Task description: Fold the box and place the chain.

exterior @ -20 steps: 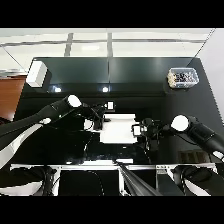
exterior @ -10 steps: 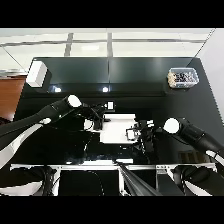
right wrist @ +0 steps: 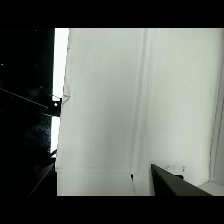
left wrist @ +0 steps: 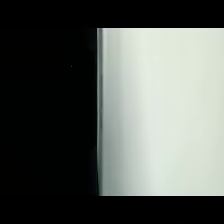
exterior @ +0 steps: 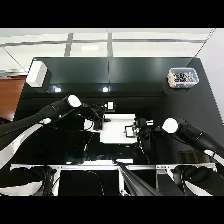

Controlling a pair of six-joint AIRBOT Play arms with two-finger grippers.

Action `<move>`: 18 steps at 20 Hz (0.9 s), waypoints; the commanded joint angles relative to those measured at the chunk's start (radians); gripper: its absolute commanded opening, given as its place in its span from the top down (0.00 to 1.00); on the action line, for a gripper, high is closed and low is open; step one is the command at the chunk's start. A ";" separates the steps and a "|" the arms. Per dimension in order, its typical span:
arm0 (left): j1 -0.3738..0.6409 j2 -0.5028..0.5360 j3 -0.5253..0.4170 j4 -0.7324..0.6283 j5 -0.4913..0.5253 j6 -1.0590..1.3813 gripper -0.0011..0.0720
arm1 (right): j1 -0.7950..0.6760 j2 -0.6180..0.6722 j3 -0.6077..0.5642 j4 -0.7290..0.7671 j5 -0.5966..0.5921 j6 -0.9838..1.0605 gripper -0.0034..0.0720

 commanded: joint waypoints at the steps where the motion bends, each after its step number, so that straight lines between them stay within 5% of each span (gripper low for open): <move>1: 0.000 -0.001 0.000 0.000 -0.001 0.000 0.95 | -0.027 0.025 0.001 -0.014 0.011 0.056 0.02; 9: 0.000 -0.001 0.000 0.000 -0.002 0.000 0.95 | -0.053 0.061 0.003 -0.016 0.016 0.061 0.02; 14: 0.000 -0.001 0.000 0.000 -0.001 0.000 0.95 | -0.052 0.058 -0.007 -0.083 0.127 0.039 0.02; 18: 0.000 -0.001 0.000 0.000 -0.002 0.000 0.95 | -0.013 0.027 -0.013 -0.074 0.075 -0.019 0.02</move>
